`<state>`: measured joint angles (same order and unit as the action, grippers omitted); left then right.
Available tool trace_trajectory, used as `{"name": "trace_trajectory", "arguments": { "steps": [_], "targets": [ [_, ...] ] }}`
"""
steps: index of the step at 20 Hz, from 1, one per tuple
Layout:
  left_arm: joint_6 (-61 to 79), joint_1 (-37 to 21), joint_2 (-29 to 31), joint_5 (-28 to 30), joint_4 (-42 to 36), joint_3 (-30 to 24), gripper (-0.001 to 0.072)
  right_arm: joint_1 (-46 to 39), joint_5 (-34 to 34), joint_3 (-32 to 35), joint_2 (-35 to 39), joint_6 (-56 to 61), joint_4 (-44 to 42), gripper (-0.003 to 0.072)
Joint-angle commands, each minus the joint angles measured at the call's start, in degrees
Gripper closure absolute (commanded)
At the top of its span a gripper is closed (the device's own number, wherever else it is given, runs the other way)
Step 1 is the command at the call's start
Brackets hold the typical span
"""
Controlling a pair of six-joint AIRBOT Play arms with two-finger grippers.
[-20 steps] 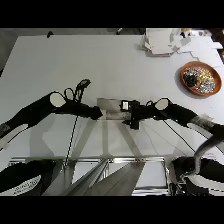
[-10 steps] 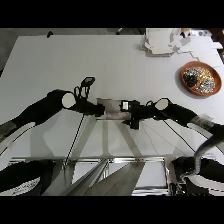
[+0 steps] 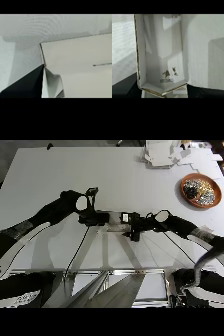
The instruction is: Fold the box and place the chain.
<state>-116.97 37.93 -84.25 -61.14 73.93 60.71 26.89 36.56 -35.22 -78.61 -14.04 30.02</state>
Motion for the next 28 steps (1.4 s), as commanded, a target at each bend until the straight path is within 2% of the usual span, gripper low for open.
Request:
{"name": "trace_trajectory", "arguments": {
  "steps": [1, 8, 9, 10, 17, 19, 20, 22, 25, 26, 28],
  "targets": [
    [-3.1, 1.84, -3.13, -4.22, 2.25, 2.67, 0.0386, 0.02, -0.09, 0.0, 0.04, 0.04, -0.07, 0.0305],
    [-7.34, 2.89, -6.01, -5.22, 6.25, 4.66, 0.0399, 0.02, -0.09, 0.0, 0.04, 0.04, -0.07, 0.0305],
    [-8.11, 2.89, -6.12, -6.23, 7.19, 4.66, 0.0407, 0.02, -0.07, 0.0, 0.04, 0.04, -0.07, 0.0305],
    [-8.13, 2.89, -6.25, -6.88, 7.93, 4.68, 0.0461, 0.02, -0.09, 0.0, 0.04, 0.04, -0.07, 0.0305],
    [-8.22, 3.26, -6.82, -7.3, 9.53, 4.68, 0.0462, 0.02, -0.09, 0.0, 0.04, 0.04, -0.07, 0.0305],
    [-8.22, 3.32, -6.82, -7.3, 9.49, 4.68, 0.0562, 0.02, -0.09, 0.0, 0.04, 0.04, -0.07, 0.0305],
    [-8.22, 3.37, -6.82, -7.34, 9.49, 4.68, 0.0567, 0.02, -0.09, 0.0, 0.04, 0.04, -0.07, 0.0305],
    [-8.17, 3.61, -6.82, -7.28, 9.51, 4.68, 0.0708, 0.02, -0.09, 0.0, 0.04, 0.04, -0.07, 0.0305],
    [-7.72, 3.72, -6.82, -7.28, 9.53, 4.68, 0.0707, 0.02, -0.07, 0.0, 0.04, 0.04, -0.07, 0.0305],
    [-7.54, 3.72, -6.8, -7.3, 9.49, 4.68, 0.0687, 0.02, -0.09, 0.0, 0.04, 0.04, -0.07, 0.0305],
    [-7.52, 3.72, -6.75, -7.48, 9.51, 4.68, 0.0548, 0.02, -0.09, 0.0, 0.04, 0.04, -0.07, 0.0305]
  ]
}}
